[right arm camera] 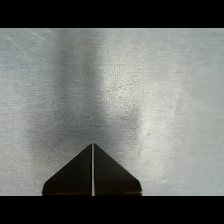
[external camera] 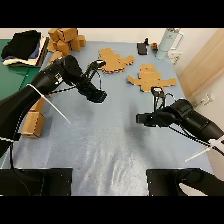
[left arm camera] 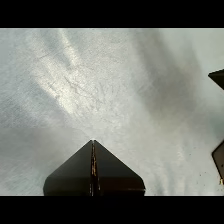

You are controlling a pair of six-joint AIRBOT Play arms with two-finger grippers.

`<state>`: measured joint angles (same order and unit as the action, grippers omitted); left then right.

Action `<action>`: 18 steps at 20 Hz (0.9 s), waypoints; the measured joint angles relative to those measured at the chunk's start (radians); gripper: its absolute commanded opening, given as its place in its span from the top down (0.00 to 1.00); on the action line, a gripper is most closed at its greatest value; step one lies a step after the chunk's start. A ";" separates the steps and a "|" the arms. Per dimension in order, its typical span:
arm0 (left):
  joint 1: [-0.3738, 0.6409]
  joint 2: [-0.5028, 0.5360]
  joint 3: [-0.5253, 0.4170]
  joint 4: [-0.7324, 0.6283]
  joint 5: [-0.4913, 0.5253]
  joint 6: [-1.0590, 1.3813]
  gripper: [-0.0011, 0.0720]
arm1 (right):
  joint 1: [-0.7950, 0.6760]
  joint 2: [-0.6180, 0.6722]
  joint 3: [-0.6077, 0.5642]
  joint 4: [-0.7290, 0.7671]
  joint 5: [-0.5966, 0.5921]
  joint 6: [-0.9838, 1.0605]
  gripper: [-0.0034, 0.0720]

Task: Fold the box.

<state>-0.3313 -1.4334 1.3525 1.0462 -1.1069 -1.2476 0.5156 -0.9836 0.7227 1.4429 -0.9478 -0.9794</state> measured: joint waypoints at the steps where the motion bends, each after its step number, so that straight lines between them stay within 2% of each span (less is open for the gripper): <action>1: 0.000 0.000 0.000 -0.001 0.000 0.000 0.97 | -0.002 0.000 0.000 -0.002 0.000 0.000 0.93; 6: 0.000 0.000 0.000 0.000 0.000 0.000 0.97 | -0.001 0.000 0.000 0.018 0.001 0.000 0.92; 7: 0.000 0.000 0.000 0.000 0.000 0.000 0.97 | -0.002 0.000 0.000 0.033 0.001 0.003 0.77; 8: 0.000 0.000 0.000 0.002 0.000 0.000 0.97 | -0.003 0.000 0.001 0.039 0.003 0.006 0.56; 9: 0.000 0.000 0.000 0.001 0.000 0.000 0.97 | -0.009 -0.001 0.004 0.042 0.003 0.012 0.44; 13: 0.000 0.000 0.000 0.002 0.000 0.000 0.97 | -0.119 -0.031 0.073 0.056 0.003 0.021 0.41; 18: 0.000 0.000 0.000 0.001 0.000 0.000 0.97 | -0.485 -0.196 0.321 0.139 -0.001 -0.180 0.41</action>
<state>-0.3313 -1.4334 1.3525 1.0473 -1.1065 -1.2476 0.0307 -1.1793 1.0435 1.5822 -0.9489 -1.1599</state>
